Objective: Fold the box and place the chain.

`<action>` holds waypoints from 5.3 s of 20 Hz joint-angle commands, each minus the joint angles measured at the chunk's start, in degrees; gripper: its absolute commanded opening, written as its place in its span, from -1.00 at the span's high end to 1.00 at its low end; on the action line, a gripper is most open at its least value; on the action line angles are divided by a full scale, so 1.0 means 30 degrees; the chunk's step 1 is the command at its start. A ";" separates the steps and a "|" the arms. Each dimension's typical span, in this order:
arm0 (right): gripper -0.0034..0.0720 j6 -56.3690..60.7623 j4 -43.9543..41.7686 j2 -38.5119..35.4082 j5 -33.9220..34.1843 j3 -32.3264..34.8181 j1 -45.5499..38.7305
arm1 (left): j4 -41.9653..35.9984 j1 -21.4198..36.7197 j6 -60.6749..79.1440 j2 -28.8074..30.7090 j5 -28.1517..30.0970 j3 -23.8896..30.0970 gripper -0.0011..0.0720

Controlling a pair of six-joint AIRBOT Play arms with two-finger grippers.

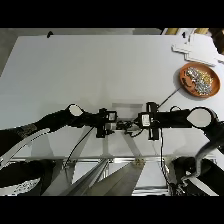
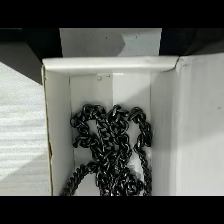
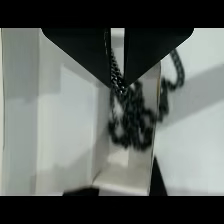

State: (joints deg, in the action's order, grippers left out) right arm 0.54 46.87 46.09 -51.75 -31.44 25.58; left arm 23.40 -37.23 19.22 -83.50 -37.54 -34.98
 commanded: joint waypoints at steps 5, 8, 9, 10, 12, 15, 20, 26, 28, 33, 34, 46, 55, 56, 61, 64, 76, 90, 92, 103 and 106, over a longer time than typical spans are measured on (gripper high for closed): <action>0.86 0.0175 -0.1821 0.1785 0.3636 0.0000 0.3381 | 0.0000 0.0000 0.0000 0.0000 0.0000 -0.0007 0.37; 0.38 0.0175 -0.1523 0.2113 0.3628 0.0000 0.3337 | 0.0000 0.0000 0.0000 0.0000 0.0007 -0.0007 0.37; 0.30 0.0182 -0.1523 0.1982 0.3592 0.0000 0.3147 | 0.0007 0.0000 0.0000 0.0000 0.0000 -0.0007 0.37; 0.30 0.0175 -0.1515 0.1668 0.3512 0.0000 0.2769 | 0.0007 0.0000 0.0000 0.0000 0.0007 -0.0007 0.37; 0.31 0.0175 -0.1392 0.0590 0.3373 0.0000 0.1632 | 0.0000 0.0000 0.0000 0.0000 0.0000 -0.0007 0.37; 0.31 0.0175 0.0240 -0.0925 0.2055 0.0000 -0.1086 | 0.0000 0.0000 0.0000 0.0000 0.0000 -0.0007 0.37; 0.32 -0.0415 0.4452 -0.0452 -0.1719 0.0007 -0.5253 | 0.0000 0.0000 0.0000 0.0000 0.0000 -0.0007 0.37; 0.27 -0.2419 0.3942 0.3024 -0.1712 0.0007 -0.5574 | 0.0007 0.0000 0.0000 0.0000 0.0007 -0.0007 0.37; 0.27 -0.2958 0.3759 0.3993 -0.1501 0.0007 -0.5515 | 0.0007 0.0000 0.0000 0.0000 0.0007 -0.0007 0.37; 0.33 -0.3410 0.3563 0.5566 0.0211 0.0007 -0.4335 | 0.0000 0.0000 0.0000 0.0000 0.0007 -0.0007 0.37; 0.33 -0.3417 0.3213 0.5858 0.0546 0.0007 -0.4342 | 0.0000 0.0000 0.0000 0.0000 0.0007 -0.0007 0.37; 0.86 -0.0284 0.4102 0.5107 -0.0270 0.0007 -0.4342 | 0.0000 0.0000 0.0000 0.0000 0.0000 -0.0007 0.37; 0.86 0.1654 0.0903 -0.1712 -0.1144 0.0007 -0.2645 | 0.0000 0.0000 0.0000 0.0000 0.0000 -0.0007 0.37; 0.86 0.1654 0.0044 -0.1741 -0.0670 0.0007 -0.1800 | 0.0007 0.0000 0.0007 0.0000 0.0000 -0.0007 0.37; 0.86 0.1676 -0.0357 -0.1384 0.3410 0.0007 0.2667 | 0.0000 0.0000 0.0000 0.0000 0.0000 -0.0007 0.37; 0.86 0.1683 -0.0197 -0.0182 0.3687 0.0007 0.4095 | 0.0007 0.0000 0.0000 0.0000 0.0000 -0.0007 0.37; 0.33 0.1661 0.2069 -0.0342 0.2892 -0.0015 0.0619 | 0.0000 0.0000 0.0000 0.0000 0.0007 -0.0007 0.37; 0.16 -0.4029 0.1778 0.3228 0.2739 0.2229 -0.4517 | 0.0007 0.0000 0.0000 0.0000 0.0007 -0.0007 0.37; 0.16 -0.4794 0.1326 0.3847 0.2739 0.2229 -0.4495 | 0.0007 0.0000 0.0000 0.0000 0.0007 -0.0007 0.37; 0.86 -0.3111 0.1035 0.3519 0.2827 0.2229 -0.4503 | 0.0000 0.0000 0.0000 0.0000 0.0000 -0.0007 0.37; 0.86 -0.0517 0.3548 0.0998 0.1792 0.2229 -0.4503 | 0.0000 0.0000 0.0000 0.0000 0.0000 -0.0007 0.37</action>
State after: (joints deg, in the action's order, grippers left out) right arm -8.34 51.03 54.63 -44.21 -24.75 12.12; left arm 23.40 -37.23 19.22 -83.50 -37.54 -34.98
